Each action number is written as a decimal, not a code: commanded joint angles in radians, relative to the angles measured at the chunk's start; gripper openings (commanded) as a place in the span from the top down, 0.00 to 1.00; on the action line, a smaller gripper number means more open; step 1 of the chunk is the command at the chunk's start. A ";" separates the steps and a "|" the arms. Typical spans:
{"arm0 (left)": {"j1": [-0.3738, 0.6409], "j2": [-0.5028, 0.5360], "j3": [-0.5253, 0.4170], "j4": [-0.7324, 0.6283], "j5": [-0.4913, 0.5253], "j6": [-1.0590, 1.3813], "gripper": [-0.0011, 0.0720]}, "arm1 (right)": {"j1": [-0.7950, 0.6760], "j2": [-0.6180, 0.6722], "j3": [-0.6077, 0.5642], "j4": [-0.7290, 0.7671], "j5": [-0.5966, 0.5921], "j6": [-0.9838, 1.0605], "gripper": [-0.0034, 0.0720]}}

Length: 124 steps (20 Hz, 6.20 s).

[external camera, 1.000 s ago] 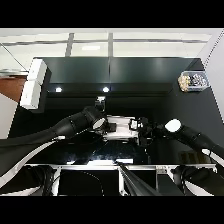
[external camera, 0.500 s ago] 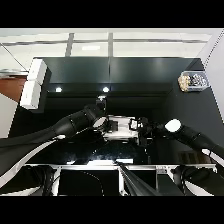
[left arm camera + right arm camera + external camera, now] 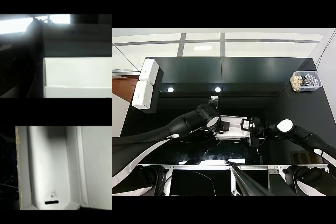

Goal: Fold the box and place the chain.

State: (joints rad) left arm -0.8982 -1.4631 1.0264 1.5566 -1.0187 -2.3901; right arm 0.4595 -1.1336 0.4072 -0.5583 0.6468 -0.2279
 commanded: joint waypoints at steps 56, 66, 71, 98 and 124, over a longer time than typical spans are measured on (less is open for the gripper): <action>-0.011 -0.019 0.003 0.005 -0.036 -0.001 0.95 | 0.093 0.075 0.036 -0.066 0.030 0.285 0.72; -0.011 -0.019 0.003 0.005 -0.036 -0.001 0.95 | 0.093 0.071 0.034 -0.073 0.023 0.285 0.59; -0.011 -0.019 0.003 0.005 -0.036 -0.001 0.95 | 0.090 0.071 0.034 -0.073 0.010 0.285 0.60; -0.011 -0.019 0.002 -0.001 -0.037 -0.001 0.95 | -0.613 0.012 -0.003 -0.201 0.554 1.433 0.90; -0.011 -0.019 0.002 -0.001 -0.041 -0.001 0.95 | -0.120 -0.049 0.148 -0.049 0.376 1.439 0.25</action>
State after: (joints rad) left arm -0.9096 -1.4830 1.0283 1.5547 -1.0580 -2.3905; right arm 0.2790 -1.1824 0.5430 -0.5888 1.0977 1.1454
